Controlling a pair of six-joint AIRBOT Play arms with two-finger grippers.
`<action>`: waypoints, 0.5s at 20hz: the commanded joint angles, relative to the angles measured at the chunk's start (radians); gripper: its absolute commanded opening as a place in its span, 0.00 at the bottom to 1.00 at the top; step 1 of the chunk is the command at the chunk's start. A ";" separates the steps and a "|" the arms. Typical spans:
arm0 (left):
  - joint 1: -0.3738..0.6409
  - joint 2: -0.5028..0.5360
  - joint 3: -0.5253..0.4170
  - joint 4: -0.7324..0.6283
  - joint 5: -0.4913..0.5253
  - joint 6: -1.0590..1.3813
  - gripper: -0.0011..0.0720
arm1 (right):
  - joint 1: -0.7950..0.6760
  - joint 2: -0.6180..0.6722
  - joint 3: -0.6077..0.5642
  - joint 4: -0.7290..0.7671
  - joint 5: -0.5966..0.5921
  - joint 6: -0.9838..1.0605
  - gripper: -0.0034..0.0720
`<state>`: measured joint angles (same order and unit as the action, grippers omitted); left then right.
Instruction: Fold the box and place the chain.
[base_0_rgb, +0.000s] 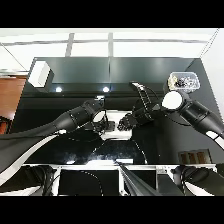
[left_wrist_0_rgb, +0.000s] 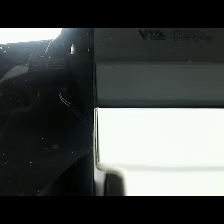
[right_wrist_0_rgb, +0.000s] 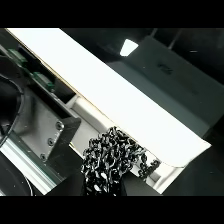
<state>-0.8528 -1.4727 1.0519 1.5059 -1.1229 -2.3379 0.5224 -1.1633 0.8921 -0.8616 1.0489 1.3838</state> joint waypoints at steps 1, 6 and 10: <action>0.000 0.000 0.000 0.001 0.000 0.000 0.05 | 0.001 -0.001 0.000 -0.012 0.000 0.000 0.06; 0.000 0.000 0.000 0.000 0.000 0.000 0.05 | -0.002 0.000 0.001 -0.011 -0.007 0.005 0.43; 0.000 0.000 0.000 0.000 0.001 0.000 0.05 | -0.108 0.050 0.048 -0.060 0.131 0.004 0.43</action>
